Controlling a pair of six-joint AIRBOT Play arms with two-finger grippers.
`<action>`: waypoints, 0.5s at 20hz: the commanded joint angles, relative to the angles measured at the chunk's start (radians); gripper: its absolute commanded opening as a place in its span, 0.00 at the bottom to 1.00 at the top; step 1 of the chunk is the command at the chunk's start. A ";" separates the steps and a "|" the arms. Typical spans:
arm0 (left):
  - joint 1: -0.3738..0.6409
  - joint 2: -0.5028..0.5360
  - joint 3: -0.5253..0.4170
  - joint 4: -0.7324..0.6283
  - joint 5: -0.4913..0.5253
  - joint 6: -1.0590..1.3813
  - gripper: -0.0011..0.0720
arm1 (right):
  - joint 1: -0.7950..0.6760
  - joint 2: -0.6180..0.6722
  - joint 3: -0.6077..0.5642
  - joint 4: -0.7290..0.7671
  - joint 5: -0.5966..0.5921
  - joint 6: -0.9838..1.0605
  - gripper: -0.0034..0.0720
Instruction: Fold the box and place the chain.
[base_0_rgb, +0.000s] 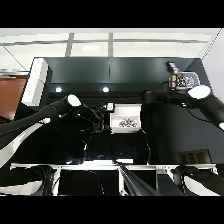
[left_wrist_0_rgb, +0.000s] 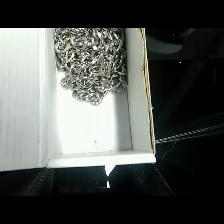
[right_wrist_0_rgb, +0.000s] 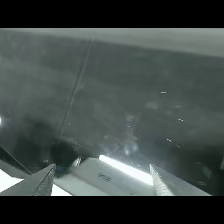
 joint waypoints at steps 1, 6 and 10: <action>0.000 -0.001 0.001 0.000 0.000 0.001 0.54 | 0.062 -0.087 0.028 -0.013 0.020 -0.136 0.92; 0.000 -0.001 0.001 0.000 0.000 0.001 0.54 | 0.028 -0.033 0.028 -0.013 0.274 -0.591 0.92; 0.000 -0.001 0.001 0.000 -0.001 0.001 0.54 | 0.044 -0.031 0.027 -0.058 0.367 -0.671 0.92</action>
